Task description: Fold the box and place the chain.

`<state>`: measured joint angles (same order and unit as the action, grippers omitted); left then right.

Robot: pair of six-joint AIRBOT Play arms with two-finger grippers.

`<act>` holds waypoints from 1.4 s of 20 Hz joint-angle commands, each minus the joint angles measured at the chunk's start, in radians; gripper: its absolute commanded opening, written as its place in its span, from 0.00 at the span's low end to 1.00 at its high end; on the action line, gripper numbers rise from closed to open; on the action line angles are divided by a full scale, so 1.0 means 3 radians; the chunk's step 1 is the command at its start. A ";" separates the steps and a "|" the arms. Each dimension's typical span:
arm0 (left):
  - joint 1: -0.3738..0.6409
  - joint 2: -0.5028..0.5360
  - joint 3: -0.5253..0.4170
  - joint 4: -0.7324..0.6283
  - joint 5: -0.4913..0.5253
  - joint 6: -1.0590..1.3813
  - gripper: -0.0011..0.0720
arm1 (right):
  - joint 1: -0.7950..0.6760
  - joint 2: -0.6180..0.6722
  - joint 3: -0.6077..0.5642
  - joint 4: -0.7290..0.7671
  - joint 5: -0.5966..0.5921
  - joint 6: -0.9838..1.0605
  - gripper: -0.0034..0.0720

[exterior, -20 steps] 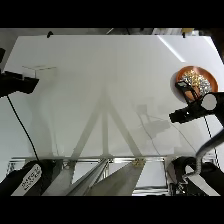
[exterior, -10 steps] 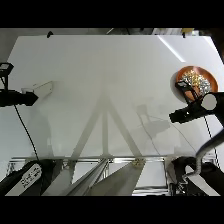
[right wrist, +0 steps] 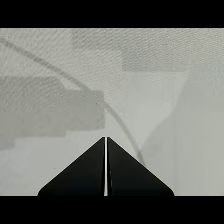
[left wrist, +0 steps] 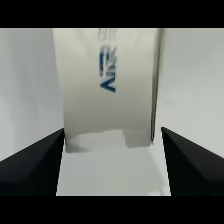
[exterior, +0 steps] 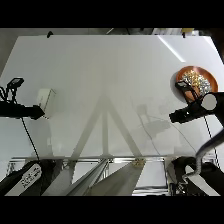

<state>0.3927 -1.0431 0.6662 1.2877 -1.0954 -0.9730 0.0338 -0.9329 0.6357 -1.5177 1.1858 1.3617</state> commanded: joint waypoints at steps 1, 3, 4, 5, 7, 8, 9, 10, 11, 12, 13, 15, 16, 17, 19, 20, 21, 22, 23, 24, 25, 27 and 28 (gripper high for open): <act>-0.0004 0.0005 -0.0008 0.0024 -0.0258 -0.0078 0.91 | -0.0001 -0.0003 0.0001 0.0000 0.0001 0.0000 0.06; -0.0006 0.0084 -0.0008 0.0025 -0.0275 -0.0076 0.97 | -0.0001 -0.0003 0.0001 0.0000 0.0001 0.0000 0.06; -0.0009 0.0170 -0.0008 0.0024 -0.0261 -0.0076 0.97 | -0.0001 -0.0003 0.0001 0.0000 0.0001 0.0000 0.06; -0.0039 0.0299 -0.0008 0.0036 -0.0233 -0.0075 0.97 | -0.0001 -0.0003 0.0001 0.0000 0.0001 0.0000 0.06; -0.0163 0.0640 -0.0008 0.0038 -0.0225 -0.0074 0.97 | -0.0001 -0.0003 0.0001 0.0000 0.0001 0.0000 0.06; -0.0238 0.0825 -0.0008 0.0037 -0.0214 -0.0074 0.97 | -0.0001 -0.0003 0.0001 0.0000 0.0001 0.0000 0.06; -0.0331 0.1036 -0.0008 0.0037 -0.0214 -0.0074 0.97 | -0.0001 -0.0003 0.0001 0.0000 0.0001 0.0000 0.06; -0.0421 0.1226 -0.0008 0.0037 -0.0215 -0.0075 0.97 | -0.0001 -0.0003 0.0001 0.0000 0.0001 0.0000 0.06; -0.0518 0.1411 -0.0008 0.0037 -0.0216 -0.0076 0.96 | -0.0001 -0.0003 0.0001 0.0000 0.0001 0.0000 0.06; -0.0610 0.1573 -0.0008 0.0037 -0.0233 -0.0078 0.96 | -0.0001 -0.0003 0.0001 0.0000 0.0001 0.0000 0.06; -0.0688 0.1695 -0.0008 0.0033 -0.0267 -0.0097 0.96 | -0.0001 -0.0003 0.0001 0.0000 0.0001 0.0001 0.06; -0.0819 0.1860 -0.0008 0.0033 -0.0322 -0.0320 0.96 | -0.0001 -0.0003 0.0001 0.0000 0.0001 0.0000 0.06; -0.0861 0.1895 -0.0008 0.0025 -0.0341 -0.0456 0.96 | -0.0001 -0.0003 0.0001 0.0000 0.0001 0.0000 0.06; -0.0884 0.1902 -0.0008 0.0024 -0.0361 -0.0553 0.96 | -0.0001 -0.0003 0.0001 0.0000 0.0001 0.0000 0.06; -0.0900 0.1902 -0.0008 0.0025 -0.0365 -0.0610 0.96 | -0.0001 -0.0003 0.0001 0.0000 0.0001 0.0000 0.06; -0.0900 0.1902 -0.0008 0.0024 -0.0362 -0.0610 0.96 | -0.0001 -0.0003 0.0001 0.0000 0.0001 0.0000 0.06; -0.0900 0.1902 -0.0008 0.0024 -0.0361 -0.0612 0.96 | -0.0001 -0.0003 0.0001 0.0000 0.0001 0.0000 0.06; -0.0900 0.1902 -0.0008 0.0018 -0.0362 -0.0613 0.96 | -0.0001 -0.0003 0.0001 0.0000 0.0001 0.0000 0.06; -0.0900 0.1902 -0.0008 0.0011 -0.0365 -0.0613 0.96 | -0.0001 -0.0003 0.0001 0.0000 0.0001 0.0000 0.06; -0.0899 0.1902 -0.0008 0.0011 -0.0365 -0.0619 0.96 | -0.0001 -0.0003 0.0001 0.0000 0.0001 0.0001 0.06; -0.0899 0.1902 -0.0008 0.0013 -0.0364 -0.0641 0.96 | -0.0001 -0.0003 0.0001 0.0000 0.0001 0.0000 0.06; -0.0899 0.1902 -0.0008 0.0013 -0.0359 -0.0662 0.96 | -0.0001 -0.0003 0.0001 0.0000 0.0001 0.0000 0.06; -0.0899 0.1902 -0.0008 0.0013 -0.0350 -0.0662 0.96 | -0.0001 -0.0003 0.0001 0.0000 0.0001 0.0000 0.06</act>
<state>0.1242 -0.4744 0.6643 1.2919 -1.2030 -1.1603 0.0338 -0.9329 0.6357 -1.5181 1.1862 1.3613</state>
